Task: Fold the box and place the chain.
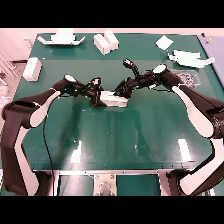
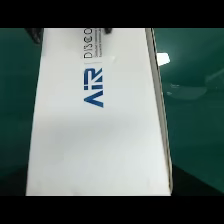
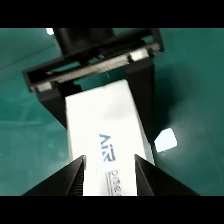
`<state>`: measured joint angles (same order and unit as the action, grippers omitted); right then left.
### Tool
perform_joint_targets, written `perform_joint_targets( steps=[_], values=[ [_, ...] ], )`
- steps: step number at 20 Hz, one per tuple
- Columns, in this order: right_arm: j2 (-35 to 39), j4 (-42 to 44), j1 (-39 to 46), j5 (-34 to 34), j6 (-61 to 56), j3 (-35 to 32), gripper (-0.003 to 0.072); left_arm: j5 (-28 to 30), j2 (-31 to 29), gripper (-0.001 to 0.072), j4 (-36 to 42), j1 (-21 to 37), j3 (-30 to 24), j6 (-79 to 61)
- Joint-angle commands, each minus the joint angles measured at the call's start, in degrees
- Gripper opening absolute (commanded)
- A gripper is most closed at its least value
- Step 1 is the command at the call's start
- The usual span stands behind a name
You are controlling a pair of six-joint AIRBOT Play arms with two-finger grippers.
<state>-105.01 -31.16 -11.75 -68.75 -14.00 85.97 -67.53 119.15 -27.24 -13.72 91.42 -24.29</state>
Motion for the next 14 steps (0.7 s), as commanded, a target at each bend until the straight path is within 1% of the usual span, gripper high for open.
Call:
perform_joint_targets(
  steps=[1,2,3,4,5,8,14],
  values=[
    [0.0,3.5,0.4,-1.0,1.6,0.0,0.0296,0.9,0.0,0.0396,0.2,0.1,0.1,0.3],
    [0.0,3.5,0.4,-1.6,1.6,-0.1,0.0265,0.9,0.0,0.0396,0.2,0.1,0.1,0.3],
    [0.0,3.6,0.4,-2.1,1.6,-0.7,0.0205,0.9,0.0,0.0396,0.2,0.1,0.1,0.3],
    [0.0,3.8,0.4,-2.2,1.6,-1.6,0.0070,1.0,0.0,0.0397,0.2,0.1,0.1,0.3],
    [0.0,4.8,0.6,-2.2,1.6,-2.8,0.0021,1.0,0.0,0.0397,0.2,0.1,0.1,0.3],
    [0.0,8.7,0.8,-1.7,3.6,-7.2,0.0019,1.0,0.0,0.0396,0.2,0.1,0.1,0.3],
    [0.0,11.3,0.8,2.6,5.1,-12.3,0.0018,1.0,0.0,0.0396,0.2,0.1,0.1,0.3]
  ],
)
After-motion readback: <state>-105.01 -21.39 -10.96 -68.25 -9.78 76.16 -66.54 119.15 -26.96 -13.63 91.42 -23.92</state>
